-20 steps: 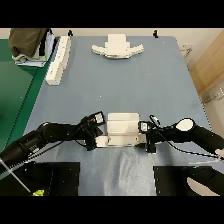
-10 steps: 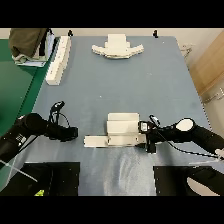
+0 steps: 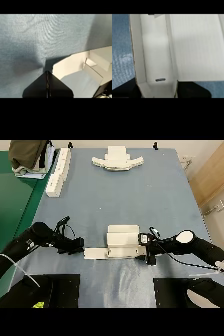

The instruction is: Fold the box.

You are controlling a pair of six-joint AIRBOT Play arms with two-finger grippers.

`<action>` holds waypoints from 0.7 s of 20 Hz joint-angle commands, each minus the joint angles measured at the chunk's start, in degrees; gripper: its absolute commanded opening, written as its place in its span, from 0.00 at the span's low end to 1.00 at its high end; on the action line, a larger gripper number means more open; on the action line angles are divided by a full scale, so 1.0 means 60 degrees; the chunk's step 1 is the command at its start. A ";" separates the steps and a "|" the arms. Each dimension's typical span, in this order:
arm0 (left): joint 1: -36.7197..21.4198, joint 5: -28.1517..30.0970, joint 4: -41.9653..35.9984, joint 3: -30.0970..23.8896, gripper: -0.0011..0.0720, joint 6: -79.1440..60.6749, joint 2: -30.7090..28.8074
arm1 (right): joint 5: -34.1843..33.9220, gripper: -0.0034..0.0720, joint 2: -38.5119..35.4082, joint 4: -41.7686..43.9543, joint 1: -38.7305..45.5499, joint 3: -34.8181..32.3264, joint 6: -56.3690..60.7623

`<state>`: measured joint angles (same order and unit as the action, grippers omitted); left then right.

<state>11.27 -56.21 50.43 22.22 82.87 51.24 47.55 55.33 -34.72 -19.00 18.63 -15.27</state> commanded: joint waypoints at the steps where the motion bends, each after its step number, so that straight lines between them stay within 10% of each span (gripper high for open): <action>1: 0.0211 0.0514 -0.0160 -0.0051 0.03 0.0091 0.0262 | 0.0000 0.71 -0.0004 0.0000 -0.0007 0.0000 0.0004; 14: 0.0186 -0.1220 -0.2455 -0.0022 0.03 -0.1169 -0.0627 | 0.0000 0.71 -0.0004 0.0000 -0.0007 -0.0004 0.0000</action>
<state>12.53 -61.71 37.36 22.02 76.47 49.54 47.51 55.33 -34.54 -19.00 18.63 -15.07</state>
